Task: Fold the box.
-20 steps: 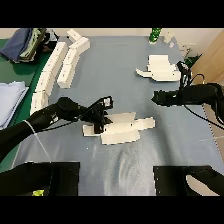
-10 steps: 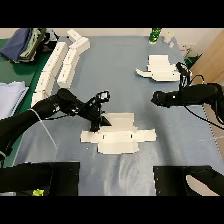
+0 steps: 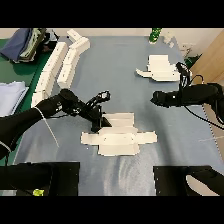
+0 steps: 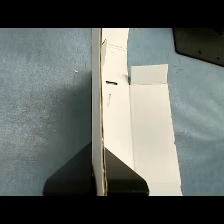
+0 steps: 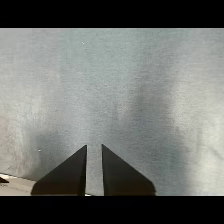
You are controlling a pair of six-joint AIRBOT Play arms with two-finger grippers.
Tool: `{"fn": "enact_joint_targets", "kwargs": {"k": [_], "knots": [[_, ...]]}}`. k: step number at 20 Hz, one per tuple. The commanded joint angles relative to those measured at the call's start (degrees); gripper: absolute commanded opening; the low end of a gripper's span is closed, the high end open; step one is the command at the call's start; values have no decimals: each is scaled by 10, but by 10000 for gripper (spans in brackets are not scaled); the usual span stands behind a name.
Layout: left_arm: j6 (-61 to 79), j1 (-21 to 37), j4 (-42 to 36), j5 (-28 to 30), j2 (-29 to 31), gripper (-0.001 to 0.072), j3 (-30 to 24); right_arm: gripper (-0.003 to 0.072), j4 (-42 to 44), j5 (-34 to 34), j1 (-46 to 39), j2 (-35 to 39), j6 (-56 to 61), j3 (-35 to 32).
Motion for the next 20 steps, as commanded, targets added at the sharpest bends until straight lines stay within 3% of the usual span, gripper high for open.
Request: {"fn": "enact_joint_targets", "kwargs": {"k": [1, 9, 11, 15, 20], "knots": [[-12, 0, 4, -10, -1, 14, 0, 137, 1, -2, 0, 0, 0, 0], [-41, 0, 43, -28, -1, 15, 0, 137, 1, -22, 0, 0, 0, 0], [-41, 0, 43, -29, -1, 15, 0, 28, 5, -41, 0, 0, 0, 0], [-47, 0, 42, -29, -1, 15, 0, 4, 51, -116, 3, 4, -43, 0], [-47, 0, 42, -29, -1, 15, 1, 3, 42, -143, 126, 69, -50, -28]]}}
